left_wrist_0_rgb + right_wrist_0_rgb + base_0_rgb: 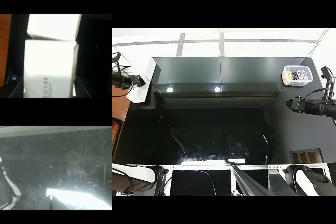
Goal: Fold the box and place the chain.
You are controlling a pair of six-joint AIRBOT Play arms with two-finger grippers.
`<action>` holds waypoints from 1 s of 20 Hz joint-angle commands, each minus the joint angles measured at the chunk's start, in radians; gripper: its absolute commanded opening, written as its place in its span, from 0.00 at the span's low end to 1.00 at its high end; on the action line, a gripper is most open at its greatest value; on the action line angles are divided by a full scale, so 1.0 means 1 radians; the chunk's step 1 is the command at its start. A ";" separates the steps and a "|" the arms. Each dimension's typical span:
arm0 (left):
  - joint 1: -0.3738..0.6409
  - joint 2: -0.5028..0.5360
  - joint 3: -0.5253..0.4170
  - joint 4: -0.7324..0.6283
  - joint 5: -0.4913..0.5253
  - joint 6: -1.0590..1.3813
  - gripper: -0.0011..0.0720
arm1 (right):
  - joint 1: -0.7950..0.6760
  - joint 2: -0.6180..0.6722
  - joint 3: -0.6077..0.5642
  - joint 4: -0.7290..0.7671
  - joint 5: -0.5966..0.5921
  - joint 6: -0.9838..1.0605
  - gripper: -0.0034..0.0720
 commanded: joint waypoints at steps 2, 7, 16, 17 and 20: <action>-0.023 -0.019 0.136 0.013 -0.031 0.001 0.99 | 0.015 -0.001 0.001 0.020 -0.022 0.002 0.07; -0.035 0.071 0.286 -0.016 -0.293 -0.284 0.46 | 0.253 -0.027 0.001 0.013 -0.349 -0.010 0.07; -0.317 0.688 -0.558 -0.251 0.085 -0.021 0.05 | 0.415 -0.241 0.001 -0.232 -0.604 -0.010 0.07; -0.338 0.764 -0.673 -0.248 0.156 -0.009 0.05 | 0.415 -0.241 0.001 -0.232 -0.603 -0.010 0.07; -0.345 0.912 -0.864 -0.243 0.267 -0.009 0.05 | 0.415 -0.241 0.002 -0.231 -0.604 -0.010 0.07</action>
